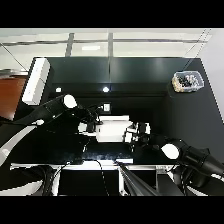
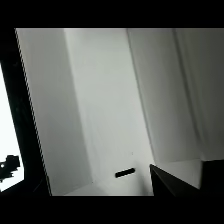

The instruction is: Fold the box and place the chain.

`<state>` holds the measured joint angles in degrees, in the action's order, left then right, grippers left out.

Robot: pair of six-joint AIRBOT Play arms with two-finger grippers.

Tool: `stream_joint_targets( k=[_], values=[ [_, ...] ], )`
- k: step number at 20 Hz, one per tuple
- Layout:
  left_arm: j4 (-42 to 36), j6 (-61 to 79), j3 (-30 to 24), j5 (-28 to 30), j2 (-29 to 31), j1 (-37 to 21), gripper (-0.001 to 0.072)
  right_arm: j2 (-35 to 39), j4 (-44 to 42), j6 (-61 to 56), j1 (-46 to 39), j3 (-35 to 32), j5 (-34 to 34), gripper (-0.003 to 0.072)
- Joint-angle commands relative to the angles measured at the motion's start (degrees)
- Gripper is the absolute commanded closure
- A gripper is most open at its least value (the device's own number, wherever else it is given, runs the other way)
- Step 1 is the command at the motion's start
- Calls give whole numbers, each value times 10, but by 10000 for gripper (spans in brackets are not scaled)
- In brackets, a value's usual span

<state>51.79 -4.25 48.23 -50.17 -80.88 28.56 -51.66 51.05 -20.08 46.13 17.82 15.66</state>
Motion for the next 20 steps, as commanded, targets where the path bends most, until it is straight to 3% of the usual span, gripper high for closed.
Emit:
stream_joint_targets(
  k=[1, 5, 10, 14, 20],
  values=[
    [0, 0, 0, -4, 0, 0, 680, 0, 3, -9, -42, 38, 45, -7],
    [0, 0, 0, -13, 0, 0, 680, -1, 12, 2, -114, 74, 133, -7],
    [1, 0, 0, -13, 0, 0, 680, -43, -63, 105, -123, 85, 145, -7],
    [1, 0, 0, -13, 0, 0, 680, -84, -156, 198, -177, 127, 200, -7],
    [1, 0, 0, -13, 0, 0, 681, -150, -211, 266, -192, 148, 297, -7]
  ],
)
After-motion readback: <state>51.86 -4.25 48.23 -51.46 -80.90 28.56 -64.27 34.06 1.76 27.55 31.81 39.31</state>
